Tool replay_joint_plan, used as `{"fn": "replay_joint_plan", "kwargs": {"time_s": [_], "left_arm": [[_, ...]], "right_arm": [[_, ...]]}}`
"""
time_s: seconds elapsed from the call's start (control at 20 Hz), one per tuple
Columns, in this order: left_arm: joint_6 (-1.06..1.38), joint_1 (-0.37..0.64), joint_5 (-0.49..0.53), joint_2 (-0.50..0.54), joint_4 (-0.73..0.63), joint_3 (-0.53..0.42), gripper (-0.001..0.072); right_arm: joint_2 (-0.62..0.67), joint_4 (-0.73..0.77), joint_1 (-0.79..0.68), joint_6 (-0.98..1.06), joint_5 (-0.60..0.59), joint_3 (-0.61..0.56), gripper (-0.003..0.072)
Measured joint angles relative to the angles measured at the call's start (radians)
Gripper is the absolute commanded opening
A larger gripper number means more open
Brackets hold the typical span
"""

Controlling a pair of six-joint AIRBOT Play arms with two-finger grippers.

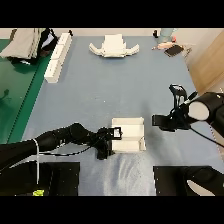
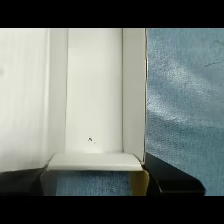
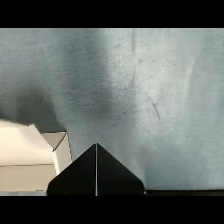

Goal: Fold the box.

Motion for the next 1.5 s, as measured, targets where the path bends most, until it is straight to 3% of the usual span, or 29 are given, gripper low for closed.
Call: {"fn": "replay_joint_plan", "kwargs": {"time_s": [0.3,0.5,0.65,0.85,1.0,1.5], "left_arm": [[0.000,0.000,0.000,0.000,0.000,0.000,0.0522],[0.000,0.000,0.000,0.000,0.000,0.000,0.0522],[0.000,0.000,0.000,0.000,0.000,0.000,0.0522],[0.000,0.000,0.000,0.000,0.000,0.000,0.0522],[0.000,0.000,0.000,0.000,0.000,0.000,0.0522],[0.000,0.000,0.000,0.000,0.001,0.000,0.0522]], "right_arm": [[-0.291,0.532,-0.374,-0.504,-0.041,0.000,0.0001],[-0.470,0.859,-0.431,-0.721,-0.014,0.000,0.0001],[-0.526,0.994,-0.438,-0.814,0.031,0.001,0.0002],[-0.504,1.032,-0.440,-0.870,0.096,-0.002,0.0002],[-0.431,0.946,-0.405,-0.887,0.109,-0.012,0.0001],[-0.193,0.682,-0.063,-0.935,0.003,-0.053,0.0001]]}}
